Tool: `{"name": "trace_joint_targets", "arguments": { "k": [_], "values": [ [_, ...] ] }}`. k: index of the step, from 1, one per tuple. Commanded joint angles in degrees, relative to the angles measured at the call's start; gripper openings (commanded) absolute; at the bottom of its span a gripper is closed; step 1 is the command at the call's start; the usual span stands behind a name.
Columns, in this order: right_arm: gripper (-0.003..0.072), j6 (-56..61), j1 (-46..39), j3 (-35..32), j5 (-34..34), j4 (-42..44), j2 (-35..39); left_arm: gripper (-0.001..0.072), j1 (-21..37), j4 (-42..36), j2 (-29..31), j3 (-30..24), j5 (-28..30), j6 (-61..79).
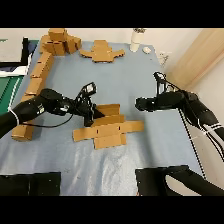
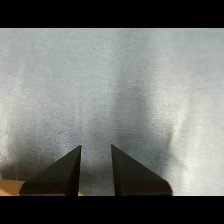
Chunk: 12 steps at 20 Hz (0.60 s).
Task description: Fold the box.
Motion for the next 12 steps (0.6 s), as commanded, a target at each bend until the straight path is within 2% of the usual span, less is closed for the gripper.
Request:
{"name": "trace_joint_targets", "arguments": {
  "k": [1,3,8,12],
  "values": [
    [0.0289,0.04,0.0,0.07,0.9,1.53,-1.44,0.0008,-3.02,-0.28,0.96,-2.99,6.97,6.84],
    [0.0288,0.02,0.0,0.07,1.66,1.68,-1.44,0.0009,-4.74,-0.5,0.96,-4.07,9.31,7.23],
    [0.0288,-0.17,0.0,0.07,2.47,1.68,-1.44,0.0009,-5.22,-4.39,0.55,-6.95,9.22,9.27],
    [0.0288,-0.2,0.02,0.07,2.6,2.1,-1.46,0.001,-5.25,-4.44,0.52,-9.25,8.96,9.7]
  ]
}}
